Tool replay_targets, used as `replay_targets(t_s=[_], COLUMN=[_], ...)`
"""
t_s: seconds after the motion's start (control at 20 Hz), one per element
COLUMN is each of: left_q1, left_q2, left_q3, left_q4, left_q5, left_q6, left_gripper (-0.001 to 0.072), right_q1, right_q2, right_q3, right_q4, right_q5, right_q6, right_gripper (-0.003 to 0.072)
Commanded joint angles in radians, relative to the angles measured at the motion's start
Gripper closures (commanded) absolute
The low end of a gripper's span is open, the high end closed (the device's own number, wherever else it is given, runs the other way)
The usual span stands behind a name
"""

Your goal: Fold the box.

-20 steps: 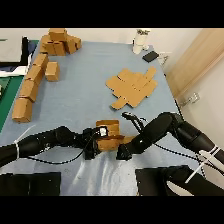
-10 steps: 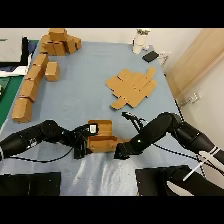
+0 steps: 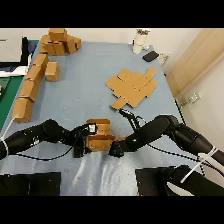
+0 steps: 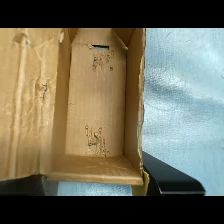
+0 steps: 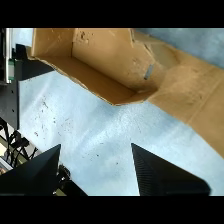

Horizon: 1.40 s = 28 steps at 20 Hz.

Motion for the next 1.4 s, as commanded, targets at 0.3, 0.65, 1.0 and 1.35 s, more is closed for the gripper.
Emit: replay_targets(t_s=[0.3,0.65,1.0,1.35], left_q1=[-0.027,-0.027,-0.027,-0.026], left_q2=[-0.018,-0.018,-0.018,-0.018], left_q3=[-0.003,-0.003,-0.003,-0.003], left_q4=[-0.024,-0.025,-0.025,-0.025], left_q5=[0.017,0.017,0.015,0.014], left_q6=[0.038,0.039,0.038,0.038], left_gripper=[0.0321,0.0320,0.0321,0.0321], right_q1=[0.013,0.013,0.027,0.066], right_q2=[-0.015,-0.299,-0.491,-0.520], right_q3=[0.005,0.239,0.272,0.272], right_q4=[0.069,0.101,0.081,0.068], right_q5=[0.196,0.336,0.291,0.304], right_q6=[0.039,-0.160,-0.263,-0.328], right_gripper=[0.0682,0.0682,0.0682,0.0683])
